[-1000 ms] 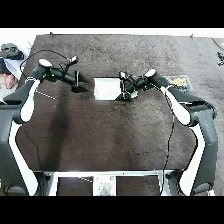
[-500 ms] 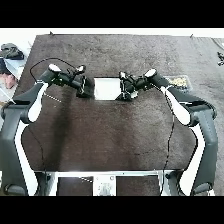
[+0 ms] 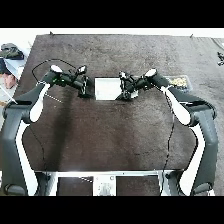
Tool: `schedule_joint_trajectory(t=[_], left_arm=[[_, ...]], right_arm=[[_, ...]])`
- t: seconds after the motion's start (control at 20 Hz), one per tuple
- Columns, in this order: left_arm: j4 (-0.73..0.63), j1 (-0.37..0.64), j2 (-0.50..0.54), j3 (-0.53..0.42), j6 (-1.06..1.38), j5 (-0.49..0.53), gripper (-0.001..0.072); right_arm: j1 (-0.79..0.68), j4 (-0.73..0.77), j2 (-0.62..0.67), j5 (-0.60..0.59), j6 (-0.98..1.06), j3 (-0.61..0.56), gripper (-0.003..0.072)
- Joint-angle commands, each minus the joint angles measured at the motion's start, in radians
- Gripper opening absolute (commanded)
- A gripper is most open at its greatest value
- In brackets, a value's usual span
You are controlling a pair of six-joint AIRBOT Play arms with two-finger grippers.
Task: Fold the box and place the chain.
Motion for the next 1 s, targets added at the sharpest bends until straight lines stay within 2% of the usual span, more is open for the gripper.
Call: schedule_joint_trajectory(t=[0.0,0.5,0.75,0.95], left_arm=[[0.033,-0.001,0.0,0.0,-0.01,-0.027,0.072],[-0.039,-0.001,0.0,0.0,-0.039,-0.043,0.072],[-0.028,-0.031,-0.001,0.0,-0.084,0.054,0.072],[-0.029,-0.034,0.0,0.0,-0.079,0.056,0.072]], right_arm=[[0.001,0.002,0.0,0.0,0.0,0.001,0.0374],[0.001,0.002,0.0,0.0,0.0,0.001,0.0375],[0.001,0.002,0.0,0.0,0.0,0.001,0.0374],[0.001,0.002,0.0,0.0,0.0,0.001,0.0375]])
